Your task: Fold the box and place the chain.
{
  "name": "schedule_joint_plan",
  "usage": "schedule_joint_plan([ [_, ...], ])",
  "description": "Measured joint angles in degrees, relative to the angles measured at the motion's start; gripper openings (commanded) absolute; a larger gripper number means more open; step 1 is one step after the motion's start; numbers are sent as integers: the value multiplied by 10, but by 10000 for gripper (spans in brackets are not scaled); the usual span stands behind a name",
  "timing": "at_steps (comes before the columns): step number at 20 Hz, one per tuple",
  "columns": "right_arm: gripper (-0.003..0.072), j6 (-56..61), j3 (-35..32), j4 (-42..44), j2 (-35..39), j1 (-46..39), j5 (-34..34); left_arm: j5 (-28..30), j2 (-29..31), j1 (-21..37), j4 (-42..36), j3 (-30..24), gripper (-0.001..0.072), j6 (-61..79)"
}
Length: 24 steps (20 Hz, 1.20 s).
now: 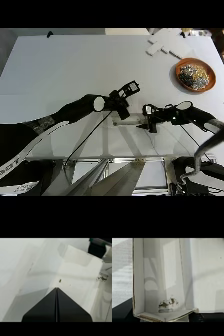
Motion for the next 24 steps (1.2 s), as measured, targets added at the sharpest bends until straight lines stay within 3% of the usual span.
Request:
schedule_joint_plan([
  [4, 295, -2, 0, -1, 0, 0, 0, -24, 2, 7, 2, 0, 1, -17],
  [8, 295, -1, 0, -1, 0, 0, 0, -93, 69, 31, 51, 0, 1, -24],
  [12, 295, -1, 0, -1, 0, 0, 0, -218, 148, 61, 106, 0, 6, -26],
  [15, 295, -1, 0, -1, 0, 0, 0, -300, 175, 80, 123, -8, 5, -13],
  [24, 295, 0, 0, -1, 0, 0, 0, -322, 152, 99, 66, -109, 6, 136],
])
